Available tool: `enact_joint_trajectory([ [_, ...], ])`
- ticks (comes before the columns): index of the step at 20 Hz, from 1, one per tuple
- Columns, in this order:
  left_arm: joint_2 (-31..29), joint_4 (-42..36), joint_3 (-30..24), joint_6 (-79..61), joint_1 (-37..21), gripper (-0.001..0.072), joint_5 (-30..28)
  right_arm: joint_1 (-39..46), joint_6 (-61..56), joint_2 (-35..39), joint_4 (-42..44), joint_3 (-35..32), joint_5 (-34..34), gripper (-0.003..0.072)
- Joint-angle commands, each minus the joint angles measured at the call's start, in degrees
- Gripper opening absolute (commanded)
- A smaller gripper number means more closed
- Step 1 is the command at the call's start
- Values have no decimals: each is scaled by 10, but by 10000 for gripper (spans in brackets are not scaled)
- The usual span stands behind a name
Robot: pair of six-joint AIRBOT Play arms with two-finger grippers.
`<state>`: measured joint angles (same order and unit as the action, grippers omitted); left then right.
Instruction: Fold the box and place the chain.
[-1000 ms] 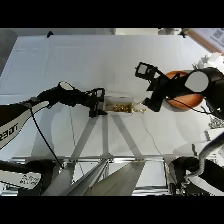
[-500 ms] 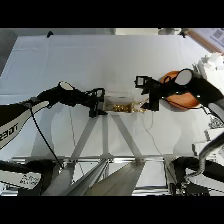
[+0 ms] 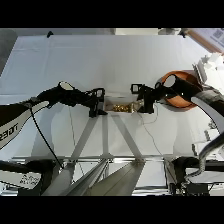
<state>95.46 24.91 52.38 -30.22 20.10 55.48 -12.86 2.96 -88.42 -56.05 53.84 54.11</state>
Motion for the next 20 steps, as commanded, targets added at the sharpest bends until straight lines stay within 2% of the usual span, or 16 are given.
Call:
enact_joint_trajectory([
  [1, 0, 0, 0, 0, 0, 387, 0, -7, 5, -18, -1, -1, -11, 495],
  [3, 0, 0, 0, 0, 0, 387, 0, -14, -13, -16, -10, -1, -10, 83],
  [4, 0, 0, 0, 0, 0, 387, 0, -16, -32, -14, -14, -1, -11, 13],
  [9, 0, 0, 0, 0, 0, 387, 0, -33, -153, 23, -104, -1, -11, 11],
  [17, 0, 0, 0, 0, 0, 387, 0, -101, -303, 186, -175, 0, -9, 10],
  [20, 0, 0, 0, 0, 0, 387, 0, -140, -356, 225, -175, 7, -8, 10],
])
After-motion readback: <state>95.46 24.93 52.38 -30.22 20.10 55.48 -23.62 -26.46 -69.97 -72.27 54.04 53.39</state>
